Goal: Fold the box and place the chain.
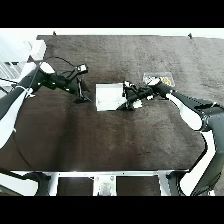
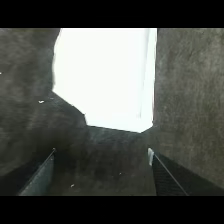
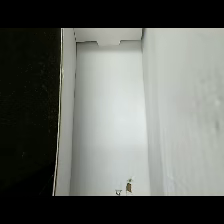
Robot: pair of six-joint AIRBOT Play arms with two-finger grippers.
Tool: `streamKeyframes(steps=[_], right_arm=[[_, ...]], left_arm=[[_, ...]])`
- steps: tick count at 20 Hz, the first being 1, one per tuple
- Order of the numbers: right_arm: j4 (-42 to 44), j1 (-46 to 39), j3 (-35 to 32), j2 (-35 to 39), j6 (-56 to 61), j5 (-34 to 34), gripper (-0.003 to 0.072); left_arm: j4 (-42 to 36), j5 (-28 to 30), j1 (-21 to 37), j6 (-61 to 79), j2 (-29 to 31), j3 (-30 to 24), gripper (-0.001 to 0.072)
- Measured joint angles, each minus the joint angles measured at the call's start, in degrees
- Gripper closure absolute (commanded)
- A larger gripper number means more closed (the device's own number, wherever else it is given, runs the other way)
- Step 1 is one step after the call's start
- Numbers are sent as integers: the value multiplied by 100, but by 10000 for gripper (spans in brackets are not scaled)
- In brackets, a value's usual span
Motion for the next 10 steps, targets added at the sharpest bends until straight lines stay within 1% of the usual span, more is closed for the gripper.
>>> streamKeyframes(steps=[7,10], right_arm=[[4,0,0,0,0,0,231],[9,0,0,0,0,0,232]], left_arm=[[-251,155,-7,916,-422,-4,-11],[-387,203,-122,1248,-542,-2,-11]])
